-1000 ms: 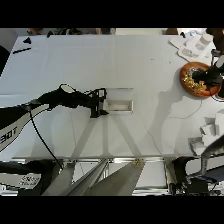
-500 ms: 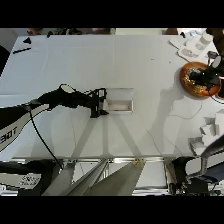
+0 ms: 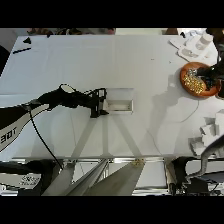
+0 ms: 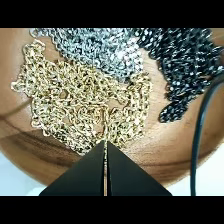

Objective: Fold the box and place the chain.

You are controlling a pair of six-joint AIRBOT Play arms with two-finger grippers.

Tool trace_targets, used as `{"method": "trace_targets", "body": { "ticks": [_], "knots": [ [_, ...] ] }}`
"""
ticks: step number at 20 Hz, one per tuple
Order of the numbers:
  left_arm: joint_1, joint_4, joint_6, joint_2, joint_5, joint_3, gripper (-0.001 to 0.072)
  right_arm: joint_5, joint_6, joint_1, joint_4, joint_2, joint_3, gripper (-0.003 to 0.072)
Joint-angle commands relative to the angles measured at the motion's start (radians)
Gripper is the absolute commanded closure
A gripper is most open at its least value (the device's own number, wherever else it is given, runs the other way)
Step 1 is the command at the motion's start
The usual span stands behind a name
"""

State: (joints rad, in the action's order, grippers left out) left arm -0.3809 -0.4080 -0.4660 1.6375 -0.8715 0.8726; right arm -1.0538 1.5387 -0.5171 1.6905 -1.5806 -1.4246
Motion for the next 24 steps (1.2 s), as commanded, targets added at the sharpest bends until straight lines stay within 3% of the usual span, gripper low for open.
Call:
{"method": "trace_targets", "body": {
  "ticks": [1,2,3,13,16,17,18,21,24],
  "knots": [
    [0.000,0.000,-0.001,0.000,0.000,0.000,0.0392,-0.008,-0.022,0.000,-0.001,0.061,0.000,0.0610],
    [0.000,0.000,-0.001,0.000,0.000,0.000,0.0392,-0.014,-0.021,0.000,-0.001,0.058,0.000,0.0332],
    [0.000,0.000,-0.001,0.000,0.000,0.000,0.0392,-0.021,-0.020,0.000,-0.002,0.047,0.000,0.0253],
    [0.000,0.000,-0.001,0.000,0.000,0.000,0.0392,0.056,0.009,-0.027,-0.080,-0.172,0.000,0.0237],
    [0.000,0.000,-0.001,0.000,0.000,0.000,0.0392,0.071,0.010,-0.061,-0.129,-0.200,0.000,0.0284],
    [0.000,0.000,-0.001,0.000,0.000,0.000,0.0392,0.071,0.008,-0.068,-0.128,-0.201,0.000,0.0345],
    [0.000,0.000,-0.001,0.000,0.000,0.000,0.0392,0.071,0.008,-0.070,-0.128,-0.201,0.000,0.0472],
    [0.000,0.000,-0.001,0.000,0.000,0.000,0.0392,0.048,-0.006,-0.070,-0.128,-0.200,-0.001,0.0670],
    [0.000,0.000,-0.001,0.000,0.000,0.000,0.0392,0.025,-0.011,-0.070,-0.128,-0.175,-0.003,0.0670]
  ]
}}
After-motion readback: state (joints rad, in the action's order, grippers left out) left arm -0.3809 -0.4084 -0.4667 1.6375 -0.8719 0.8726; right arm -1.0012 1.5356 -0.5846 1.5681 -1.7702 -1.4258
